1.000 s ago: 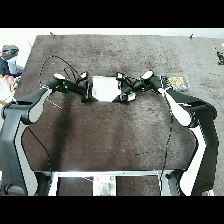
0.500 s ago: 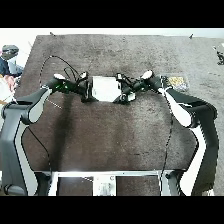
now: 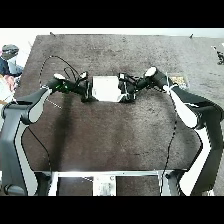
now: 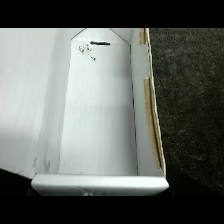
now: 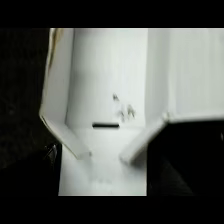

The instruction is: Fold the box and place the chain.

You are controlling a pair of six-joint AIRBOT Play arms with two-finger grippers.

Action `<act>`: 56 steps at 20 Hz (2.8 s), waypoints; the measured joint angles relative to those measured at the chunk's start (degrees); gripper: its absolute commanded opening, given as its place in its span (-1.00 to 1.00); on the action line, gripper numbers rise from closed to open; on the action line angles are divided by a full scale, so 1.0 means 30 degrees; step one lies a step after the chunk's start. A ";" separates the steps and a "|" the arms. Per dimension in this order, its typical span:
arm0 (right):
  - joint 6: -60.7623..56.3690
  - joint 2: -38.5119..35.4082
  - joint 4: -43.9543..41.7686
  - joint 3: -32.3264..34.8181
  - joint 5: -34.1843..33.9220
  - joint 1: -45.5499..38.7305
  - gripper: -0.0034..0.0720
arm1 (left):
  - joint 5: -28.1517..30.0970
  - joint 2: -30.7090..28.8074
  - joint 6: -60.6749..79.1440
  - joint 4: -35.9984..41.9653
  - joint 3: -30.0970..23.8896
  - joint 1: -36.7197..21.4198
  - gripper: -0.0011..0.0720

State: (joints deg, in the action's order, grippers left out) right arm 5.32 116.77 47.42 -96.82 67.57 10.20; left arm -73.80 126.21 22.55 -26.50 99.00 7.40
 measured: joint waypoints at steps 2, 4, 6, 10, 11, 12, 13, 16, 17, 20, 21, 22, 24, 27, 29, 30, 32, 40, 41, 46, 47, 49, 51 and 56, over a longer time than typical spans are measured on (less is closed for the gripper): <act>-0.0481 -0.0299 0.0015 -0.0007 0.0459 -0.0364 1.00 | -0.0007 0.0000 0.0000 0.0000 0.0000 0.0000 0.45; -0.0838 -0.0816 -0.0124 -0.0015 0.0809 -0.0707 1.00 | -0.0007 0.0000 0.0000 0.0000 0.0000 0.0000 0.45; -0.1086 -0.1472 -0.0313 -0.0007 0.0984 -0.1027 0.98 | -0.0015 0.0000 0.0000 0.0000 0.0000 0.0000 0.45; -0.2018 -0.2492 -0.2426 -0.0015 0.1224 -0.1231 -0.89 | -0.0022 0.0000 0.0000 0.0000 0.0000 0.0000 0.45; -0.2200 -0.2572 -0.3198 -0.0015 0.1275 -0.1239 -0.89 | -0.0022 0.0000 0.0000 0.0000 0.0000 0.0000 0.45; -0.2317 -0.2608 -0.3949 -0.0007 0.1268 -0.1224 -0.89 | -0.0022 0.0000 0.0000 0.0000 0.0000 0.0000 0.45; -0.2361 -0.2616 -0.4677 -0.0015 0.1224 -0.1122 -0.89 | -0.0029 0.0000 0.0000 0.0000 0.0000 0.0000 0.45; -0.2353 -0.2331 -0.5916 -0.0007 0.0554 -0.0510 -0.89 | -0.0029 0.0000 0.0000 0.0000 0.0000 0.0000 0.45; -0.2186 -0.2178 -0.6164 -0.0007 0.0007 -0.0299 -0.89 | -0.0036 0.0000 0.0000 0.0000 0.0000 0.0000 0.45; -0.1894 -0.1617 -0.6477 -0.0007 -0.1792 0.0124 -0.89 | -0.0036 0.0000 0.0000 0.0000 0.0000 0.0000 0.45; -0.1800 -0.1457 -0.6499 -0.0007 -0.2280 0.0182 -0.89 | -0.0036 0.0000 0.0000 -0.0007 0.0000 0.0000 0.45; -0.1770 -0.1268 -0.6477 -0.0015 -0.2805 0.0262 -0.89 | -0.0036 0.0000 0.0000 -0.0007 0.0000 0.0000 0.45; -0.1712 -0.0947 -0.6346 -0.0007 -0.3534 0.0291 -0.89 | -0.0036 0.0000 0.0000 -0.0007 0.0000 0.0000 0.45; -0.1661 -0.0663 -0.5982 -0.0007 -0.4065 0.0357 -0.89 | -0.0036 0.0000 0.0000 -0.0007 0.0000 0.0000 0.45; -0.1639 -0.0568 -0.5552 -0.0007 -0.4226 0.0379 -0.89 | -0.0036 0.0000 0.0000 -0.0007 0.0000 0.0000 0.45; -0.1632 -0.0532 -0.5333 -0.0007 -0.4306 0.0379 -0.89 | -0.0036 0.0000 0.0000 -0.0007 0.0000 0.0000 0.45; -0.1632 -0.0503 -0.5049 0.0000 -0.4379 0.0379 -0.89 | -0.0036 0.0000 0.0000 -0.0007 0.0000 0.0000 0.45; -0.1625 -0.1705 -0.4539 0.0007 -0.4350 0.0364 -0.88 | -0.0044 0.0000 0.0000 -0.0007 0.0000 0.0000 0.45; -0.1676 -0.2135 -0.4495 0.0007 -0.4044 0.0328 -0.51 | -0.0044 0.0000 0.0000 -0.0007 0.0000 0.0000 0.45; -0.3118 -0.3789 -0.1821 0.0022 -0.1661 0.0211 0.27 | -0.0044 0.0000 -0.0007 -0.0007 0.0000 0.0000 0.45; -0.3308 -0.3912 -0.0984 0.0087 -0.1333 0.0211 0.27 | -0.0044 0.0000 -0.0007 -0.0007 0.0000 0.0000 0.45; -0.3432 -0.4000 0.0299 0.0342 -0.0947 0.0168 0.46 | -0.0044 0.0000 0.0000 -0.0007 0.0000 0.0000 0.45; -0.3198 -0.3956 0.1217 0.0721 -0.0940 0.0175 0.99 | -0.0044 0.0000 0.0000 -0.0007 0.0000 0.0000 0.45; -0.2652 -0.3286 0.2106 0.1246 -0.1355 0.0466 0.98 | -0.0044 0.0000 0.0000 -0.0015 0.0000 0.0000 0.45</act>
State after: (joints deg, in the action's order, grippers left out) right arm -2.63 106.91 53.74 -93.08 63.51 11.60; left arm -73.93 126.21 22.55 -26.55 99.00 7.40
